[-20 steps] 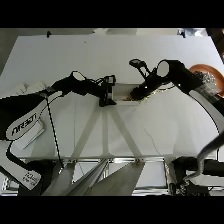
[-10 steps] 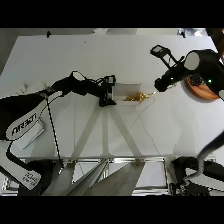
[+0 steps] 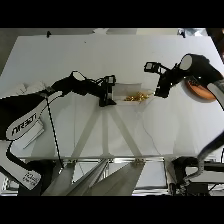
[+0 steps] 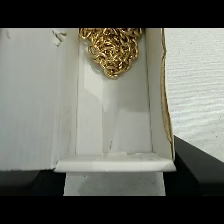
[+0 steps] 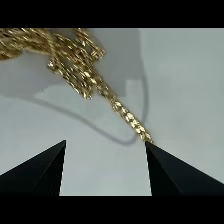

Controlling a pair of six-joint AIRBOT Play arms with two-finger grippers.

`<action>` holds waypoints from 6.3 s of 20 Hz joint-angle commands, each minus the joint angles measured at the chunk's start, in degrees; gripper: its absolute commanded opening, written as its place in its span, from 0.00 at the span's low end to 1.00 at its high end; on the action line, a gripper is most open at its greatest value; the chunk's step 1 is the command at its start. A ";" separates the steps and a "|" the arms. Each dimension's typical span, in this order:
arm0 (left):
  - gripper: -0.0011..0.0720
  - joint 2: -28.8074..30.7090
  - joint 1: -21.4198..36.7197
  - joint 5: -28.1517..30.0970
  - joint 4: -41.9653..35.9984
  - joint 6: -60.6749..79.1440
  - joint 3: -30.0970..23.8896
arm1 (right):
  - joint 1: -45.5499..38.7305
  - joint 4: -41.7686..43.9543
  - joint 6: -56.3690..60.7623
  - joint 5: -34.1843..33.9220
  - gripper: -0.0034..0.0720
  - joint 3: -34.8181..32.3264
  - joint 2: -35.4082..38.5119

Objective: Fold the box and place the chain.

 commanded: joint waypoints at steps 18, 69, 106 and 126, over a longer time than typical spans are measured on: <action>0.40 0.00 0.02 0.02 0.00 0.00 0.07 | 6.27 -0.31 -6.27 -7.96 0.06 -0.02 -9.79; 0.40 0.00 0.00 0.00 0.00 0.02 0.07 | 0.83 9.88 3.98 6.10 0.46 -0.09 12.98; 0.40 0.00 0.02 0.02 -0.02 0.02 0.07 | 0.98 17.07 -26.67 7.80 0.06 -0.11 0.00; 0.40 0.00 0.00 0.02 -0.02 0.02 0.07 | 0.39 26.32 -21.31 -0.09 0.57 -0.11 9.01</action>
